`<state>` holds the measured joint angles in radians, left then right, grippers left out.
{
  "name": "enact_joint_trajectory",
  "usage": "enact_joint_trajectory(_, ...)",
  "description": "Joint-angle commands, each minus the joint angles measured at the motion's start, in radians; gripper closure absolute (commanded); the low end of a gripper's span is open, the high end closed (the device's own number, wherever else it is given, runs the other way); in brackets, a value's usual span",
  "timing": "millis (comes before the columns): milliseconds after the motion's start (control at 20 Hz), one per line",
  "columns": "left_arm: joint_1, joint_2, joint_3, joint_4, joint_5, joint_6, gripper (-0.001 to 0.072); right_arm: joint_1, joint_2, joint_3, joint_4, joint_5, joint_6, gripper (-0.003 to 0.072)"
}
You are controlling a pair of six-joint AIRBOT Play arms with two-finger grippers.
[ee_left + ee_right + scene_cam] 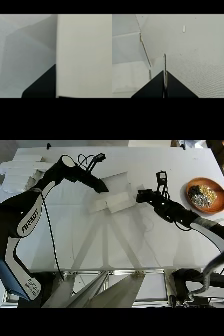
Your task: Fold the box and place the chain.
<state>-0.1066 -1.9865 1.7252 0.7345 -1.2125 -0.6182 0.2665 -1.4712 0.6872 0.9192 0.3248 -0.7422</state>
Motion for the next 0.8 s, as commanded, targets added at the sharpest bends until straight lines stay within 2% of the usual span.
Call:
enact_joint_trajectory(0, -0.001, -0.001, 0.001, 0.007, 0.003, 0.019, 0.0699, -0.001, 0.000, 0.000, 0.001, 0.001, 0.002, 0.0669)
enact_joint_trajectory(750, -0.001, 0.000, 0.001, -0.024, -0.001, 0.015, 0.0697, -0.001, 0.000, 0.000, 0.001, 0.001, 0.002, 0.0669)
